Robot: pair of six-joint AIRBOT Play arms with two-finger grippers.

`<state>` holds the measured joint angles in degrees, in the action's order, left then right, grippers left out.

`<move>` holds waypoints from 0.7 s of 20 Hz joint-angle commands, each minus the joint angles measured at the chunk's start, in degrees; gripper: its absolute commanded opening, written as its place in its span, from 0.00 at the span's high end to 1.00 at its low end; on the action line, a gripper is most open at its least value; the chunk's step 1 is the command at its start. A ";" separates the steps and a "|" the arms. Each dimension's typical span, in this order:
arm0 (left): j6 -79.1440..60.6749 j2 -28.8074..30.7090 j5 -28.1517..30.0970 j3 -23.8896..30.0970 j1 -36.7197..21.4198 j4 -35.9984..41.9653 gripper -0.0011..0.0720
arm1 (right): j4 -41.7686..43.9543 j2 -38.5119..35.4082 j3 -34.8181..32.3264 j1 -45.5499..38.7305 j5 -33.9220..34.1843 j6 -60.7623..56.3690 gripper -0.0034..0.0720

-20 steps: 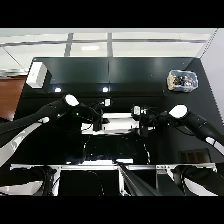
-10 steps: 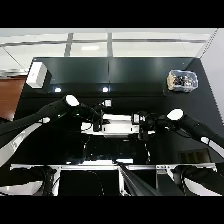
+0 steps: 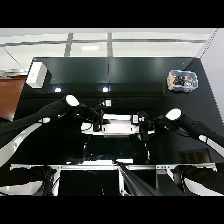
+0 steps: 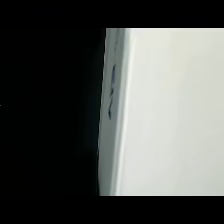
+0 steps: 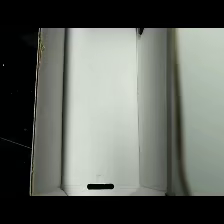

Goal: Fold the box and place the chain.

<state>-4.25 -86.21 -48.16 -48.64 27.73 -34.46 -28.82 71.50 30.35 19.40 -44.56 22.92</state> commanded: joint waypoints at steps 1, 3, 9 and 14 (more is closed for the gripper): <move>-0.04 -0.02 -0.02 -0.04 -0.02 -0.02 0.95 | -3.76 0.33 0.26 0.24 0.15 -3.30 0.01; -0.04 -0.02 -0.02 -0.04 -0.02 -0.02 0.95 | -4.50 0.46 0.31 0.76 1.33 -4.72 0.02; -0.04 -0.02 -0.02 -0.04 -0.02 -0.02 0.95 | -4.87 0.57 0.37 1.14 2.05 -5.40 0.02; -0.04 -0.02 -0.02 -0.04 -0.02 -0.02 0.95 | -5.29 0.59 0.37 1.42 2.58 -5.97 0.02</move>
